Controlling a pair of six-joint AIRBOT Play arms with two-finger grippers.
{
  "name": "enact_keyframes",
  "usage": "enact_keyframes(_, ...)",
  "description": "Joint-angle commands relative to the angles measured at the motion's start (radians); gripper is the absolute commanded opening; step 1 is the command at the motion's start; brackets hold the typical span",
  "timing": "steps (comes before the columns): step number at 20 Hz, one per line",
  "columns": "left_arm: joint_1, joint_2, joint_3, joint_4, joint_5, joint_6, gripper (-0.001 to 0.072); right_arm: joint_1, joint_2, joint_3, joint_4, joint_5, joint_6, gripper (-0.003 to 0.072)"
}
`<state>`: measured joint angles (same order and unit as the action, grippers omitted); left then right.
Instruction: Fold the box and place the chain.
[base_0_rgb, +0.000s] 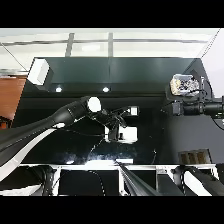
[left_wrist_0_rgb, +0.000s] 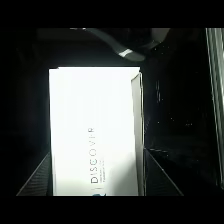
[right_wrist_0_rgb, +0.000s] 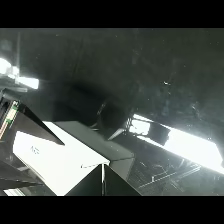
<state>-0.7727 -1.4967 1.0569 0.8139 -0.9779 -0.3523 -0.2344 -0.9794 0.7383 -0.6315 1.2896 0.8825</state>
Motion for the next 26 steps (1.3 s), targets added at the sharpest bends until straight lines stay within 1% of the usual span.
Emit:
enact_keyframes(1, -0.020, 0.000, 0.000, 0.044, 0.014, 0.000, 0.0712, 0.000, 0.000, 0.001, -0.005, 0.000, 0.000, 0.0015)
enact_keyframes(3, -0.027, 0.000, 0.000, 0.049, 0.021, 0.000, 0.0712, 0.000, 0.000, 0.001, -0.005, 0.000, 0.000, 0.0015)
enact_keyframes(9, -0.076, -0.012, 0.000, 0.059, 0.095, -0.021, 0.0712, 0.000, 0.000, 0.001, -0.005, 0.000, 0.001, 0.0015)
enact_keyframes(11, -0.113, -0.026, -0.001, 0.065, 0.161, -0.064, 0.0712, 0.000, 0.000, 0.001, -0.005, 0.000, 0.001, 0.0015)
enact_keyframes(14, -0.170, -0.039, -0.001, 0.097, 0.259, -0.064, 0.0712, 0.000, 0.000, 0.001, -0.006, 0.001, 0.003, 0.0015)
enact_keyframes(18, -0.192, -0.053, 0.000, 0.164, 0.269, -0.100, 0.0708, 0.000, 0.000, 0.001, -0.006, 0.001, 0.004, 0.0014)
enact_keyframes(19, -0.192, -0.053, 0.000, 0.179, 0.269, -0.108, 0.0674, 0.000, 0.000, 0.001, -0.006, 0.001, 0.004, 0.0014)
enact_keyframes(20, -0.190, -0.053, 0.000, 0.182, 0.263, -0.108, 0.0558, 0.000, 0.000, 0.001, -0.008, 0.002, 0.004, 0.0015)
enact_keyframes(21, -0.189, -0.052, 0.000, 0.182, 0.260, -0.109, 0.0416, 0.000, 0.000, 0.001, -0.009, 0.002, 0.004, 0.0015)
enact_keyframes(22, -0.189, -0.050, 0.000, 0.182, 0.258, -0.109, 0.0317, 0.000, 0.000, 0.001, -0.009, 0.005, 0.004, 0.0015)
enact_keyframes(23, -0.189, -0.046, 0.000, 0.185, 0.258, -0.109, 0.0282, 0.000, 0.000, 0.001, -0.009, 0.008, 0.004, 0.0015)
enact_keyframes(26, -0.159, 0.001, 0.000, 0.275, 0.237, -0.210, 0.0274, 0.000, 0.000, 0.001, -0.009, 0.011, 0.004, 0.0015)
